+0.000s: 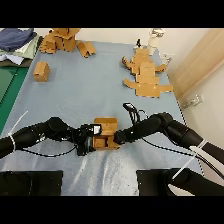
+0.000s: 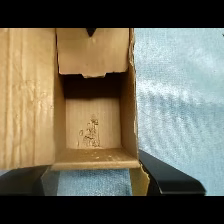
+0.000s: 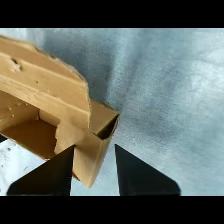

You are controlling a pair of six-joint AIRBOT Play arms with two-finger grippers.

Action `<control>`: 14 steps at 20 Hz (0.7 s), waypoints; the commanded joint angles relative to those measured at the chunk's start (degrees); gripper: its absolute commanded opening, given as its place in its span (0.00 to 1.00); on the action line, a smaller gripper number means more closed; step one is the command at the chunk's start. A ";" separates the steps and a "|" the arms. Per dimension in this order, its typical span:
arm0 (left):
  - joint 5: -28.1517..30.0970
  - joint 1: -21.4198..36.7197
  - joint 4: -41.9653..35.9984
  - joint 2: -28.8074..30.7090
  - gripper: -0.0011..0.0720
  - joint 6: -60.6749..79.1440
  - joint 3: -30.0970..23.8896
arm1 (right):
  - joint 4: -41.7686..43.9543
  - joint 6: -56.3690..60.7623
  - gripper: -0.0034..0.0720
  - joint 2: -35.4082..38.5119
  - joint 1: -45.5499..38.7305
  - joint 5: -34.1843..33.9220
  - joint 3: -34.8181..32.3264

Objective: Fold the box.

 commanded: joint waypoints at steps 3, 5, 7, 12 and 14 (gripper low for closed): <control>0.02 -0.02 0.00 0.00 0.66 0.00 0.00 | -19.02 19.93 0.58 -4.98 8.83 -3.67 6.25; 0.00 -0.02 0.00 0.00 0.66 0.00 0.00 | -23.89 25.86 0.58 -7.54 11.61 -7.17 9.92; 0.02 -0.02 0.00 0.00 0.66 0.00 0.00 | -25.40 29.62 0.58 -10.21 13.57 -10.05 13.44; 0.02 -0.02 0.00 0.00 0.66 0.00 0.00 | -27.12 36.94 0.58 -16.96 16.22 -13.81 18.69; 0.02 -0.02 0.00 0.00 0.66 0.00 0.00 | -27.15 38.97 0.58 -18.18 16.24 -13.79 18.78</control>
